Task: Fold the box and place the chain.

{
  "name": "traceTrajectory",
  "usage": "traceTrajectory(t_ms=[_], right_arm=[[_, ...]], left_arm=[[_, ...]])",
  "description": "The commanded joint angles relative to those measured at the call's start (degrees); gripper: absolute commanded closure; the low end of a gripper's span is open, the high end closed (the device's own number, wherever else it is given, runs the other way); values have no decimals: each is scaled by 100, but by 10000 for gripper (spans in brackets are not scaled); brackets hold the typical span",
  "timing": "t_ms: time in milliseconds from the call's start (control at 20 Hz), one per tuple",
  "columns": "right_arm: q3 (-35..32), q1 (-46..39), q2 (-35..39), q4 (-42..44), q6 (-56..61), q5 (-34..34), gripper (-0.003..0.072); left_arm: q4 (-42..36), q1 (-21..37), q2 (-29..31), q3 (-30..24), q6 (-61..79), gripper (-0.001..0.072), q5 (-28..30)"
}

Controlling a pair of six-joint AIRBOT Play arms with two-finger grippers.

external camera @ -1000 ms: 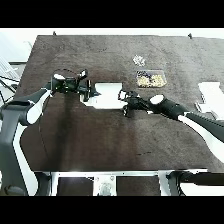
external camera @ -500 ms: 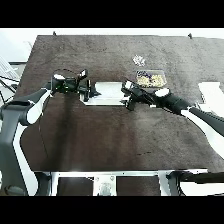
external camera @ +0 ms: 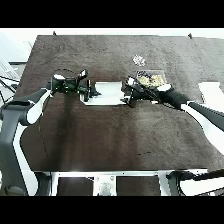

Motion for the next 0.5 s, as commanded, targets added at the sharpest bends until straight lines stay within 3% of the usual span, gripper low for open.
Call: traceTrajectory(t_ms=[0, 450], right_arm=[[188, -101, -127, 0, -70, 481, 42], [1029, -354, -844, -219, 151, 1357, 42]], left_arm=[[-2, 0, 4, 0, 2, 690, 0], [-2, 0, 4, 0, 2, 690, -4]])
